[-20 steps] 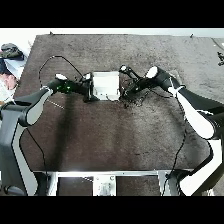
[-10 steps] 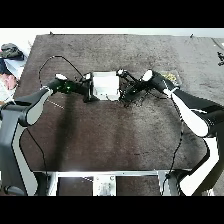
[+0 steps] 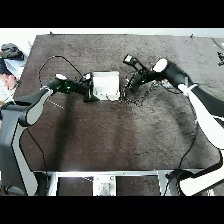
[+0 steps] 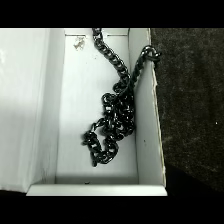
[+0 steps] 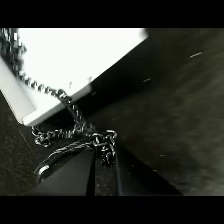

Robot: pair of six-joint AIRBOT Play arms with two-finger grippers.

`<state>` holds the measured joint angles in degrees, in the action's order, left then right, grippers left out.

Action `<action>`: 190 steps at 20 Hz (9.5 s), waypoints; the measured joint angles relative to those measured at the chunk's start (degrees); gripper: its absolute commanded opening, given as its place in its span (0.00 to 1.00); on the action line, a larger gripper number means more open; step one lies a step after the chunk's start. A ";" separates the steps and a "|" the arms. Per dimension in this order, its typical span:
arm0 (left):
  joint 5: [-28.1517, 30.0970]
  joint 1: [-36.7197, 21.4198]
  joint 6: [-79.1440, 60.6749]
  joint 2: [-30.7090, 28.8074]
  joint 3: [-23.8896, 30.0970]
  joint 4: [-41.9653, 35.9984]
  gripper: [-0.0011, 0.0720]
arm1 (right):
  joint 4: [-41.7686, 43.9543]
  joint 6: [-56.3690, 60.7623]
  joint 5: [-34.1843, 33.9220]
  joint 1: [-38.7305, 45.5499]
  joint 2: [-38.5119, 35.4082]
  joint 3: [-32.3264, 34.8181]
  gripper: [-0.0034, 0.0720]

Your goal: Fold the box and place the chain.

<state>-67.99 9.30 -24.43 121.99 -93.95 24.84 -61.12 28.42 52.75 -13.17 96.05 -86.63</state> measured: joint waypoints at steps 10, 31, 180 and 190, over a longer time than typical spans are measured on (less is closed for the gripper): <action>-0.02 0.00 0.00 0.00 0.00 0.00 0.49 | 10.23 -0.48 -4.66 -3.02 -11.50 -7.56 0.05; -0.02 0.00 0.00 0.00 0.00 0.00 0.49 | 2.38 9.09 2.27 -9.55 -1.51 -14.08 0.47; 0.02 -0.04 0.02 0.00 0.00 0.02 0.49 | 17.99 -38.84 6.54 2.69 22.84 -12.79 0.06; 0.00 0.00 0.00 0.00 0.00 0.00 0.49 | 11.30 -26.99 10.93 3.78 13.79 -12.79 0.05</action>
<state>-67.99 9.30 -24.43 121.99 -93.95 24.84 -49.82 1.43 63.68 -9.39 109.84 -99.42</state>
